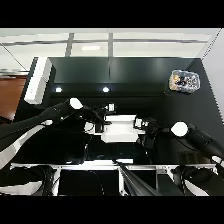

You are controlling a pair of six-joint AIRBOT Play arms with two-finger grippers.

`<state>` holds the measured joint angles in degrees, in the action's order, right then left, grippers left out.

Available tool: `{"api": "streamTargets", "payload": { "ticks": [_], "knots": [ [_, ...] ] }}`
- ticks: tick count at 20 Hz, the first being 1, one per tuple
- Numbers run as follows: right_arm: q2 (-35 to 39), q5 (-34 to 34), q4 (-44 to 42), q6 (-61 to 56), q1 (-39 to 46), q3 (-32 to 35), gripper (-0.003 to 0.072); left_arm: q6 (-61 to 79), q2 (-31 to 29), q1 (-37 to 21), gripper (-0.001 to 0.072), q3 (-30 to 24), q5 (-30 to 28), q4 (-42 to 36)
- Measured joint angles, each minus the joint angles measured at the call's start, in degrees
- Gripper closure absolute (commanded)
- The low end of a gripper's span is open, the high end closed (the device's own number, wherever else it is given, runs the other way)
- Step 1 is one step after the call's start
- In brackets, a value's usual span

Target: Fold the box and place the chain.

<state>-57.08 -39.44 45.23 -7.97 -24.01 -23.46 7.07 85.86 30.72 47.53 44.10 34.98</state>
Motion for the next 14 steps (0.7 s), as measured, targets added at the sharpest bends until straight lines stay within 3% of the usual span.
{"api": "streamTargets", "payload": {
  "ticks": [14],
  "knots": [
    [0.11,-1.64,-0.04,0.09,-0.02,-6.95,-0.002,-0.02,0.0,0.0,0.0683,0.0,-0.22,-0.04]
  ]
}}
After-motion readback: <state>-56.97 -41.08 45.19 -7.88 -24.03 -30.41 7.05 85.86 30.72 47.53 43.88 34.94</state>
